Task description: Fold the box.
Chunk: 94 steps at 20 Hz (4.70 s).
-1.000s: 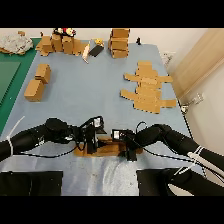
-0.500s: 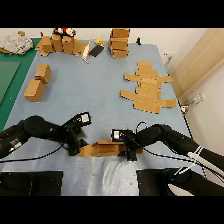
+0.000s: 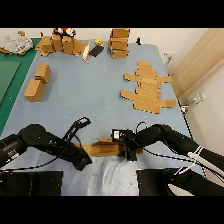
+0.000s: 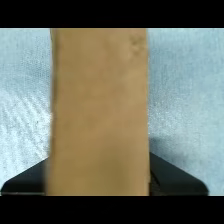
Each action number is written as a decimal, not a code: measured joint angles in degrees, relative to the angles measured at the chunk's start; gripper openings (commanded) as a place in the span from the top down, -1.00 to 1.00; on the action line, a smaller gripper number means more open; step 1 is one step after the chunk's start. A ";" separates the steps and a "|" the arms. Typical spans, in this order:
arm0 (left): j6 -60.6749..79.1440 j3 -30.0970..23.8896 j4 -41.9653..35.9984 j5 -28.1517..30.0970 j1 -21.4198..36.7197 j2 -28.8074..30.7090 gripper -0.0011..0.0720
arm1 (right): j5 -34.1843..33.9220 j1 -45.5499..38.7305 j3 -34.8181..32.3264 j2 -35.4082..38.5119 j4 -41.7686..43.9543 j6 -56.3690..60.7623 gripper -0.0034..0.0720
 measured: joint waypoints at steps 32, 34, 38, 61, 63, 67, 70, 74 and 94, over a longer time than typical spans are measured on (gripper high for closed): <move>-2.05 8.50 -11.15 22.80 0.26 -17.81 0.95 | 0.02 0.00 0.00 0.00 0.09 0.00 -0.41; -2.05 8.63 -10.34 23.67 1.27 -19.65 0.95 | 0.02 0.00 0.00 0.00 0.09 0.00 -0.41; -1.40 9.05 -9.68 24.79 2.47 -22.71 0.95 | 0.02 0.00 0.00 0.00 0.09 0.00 -0.41; 16.41 9.94 -0.70 11.74 10.60 -14.43 0.95 | 0.02 -0.02 0.00 0.00 0.04 -0.02 -0.41; 21.11 8.24 3.52 9.33 12.02 -8.59 0.95 | 0.02 -0.02 0.00 0.00 0.04 -0.02 -0.41; 33.14 4.35 9.42 5.81 11.17 0.87 0.94 | 0.02 0.00 0.00 0.00 0.04 -0.02 -0.41; 39.85 1.70 11.21 4.37 8.31 3.74 0.94 | 0.02 -0.02 0.00 0.00 0.02 -0.02 -0.41; 45.94 -1.60 13.29 3.85 3.85 4.72 -0.02 | 0.02 -0.02 0.00 0.00 0.02 -0.02 -0.41; 51.95 -3.37 8.13 20.41 -2.95 -6.43 -0.86 | 0.02 0.00 0.00 0.00 0.02 -0.02 -0.41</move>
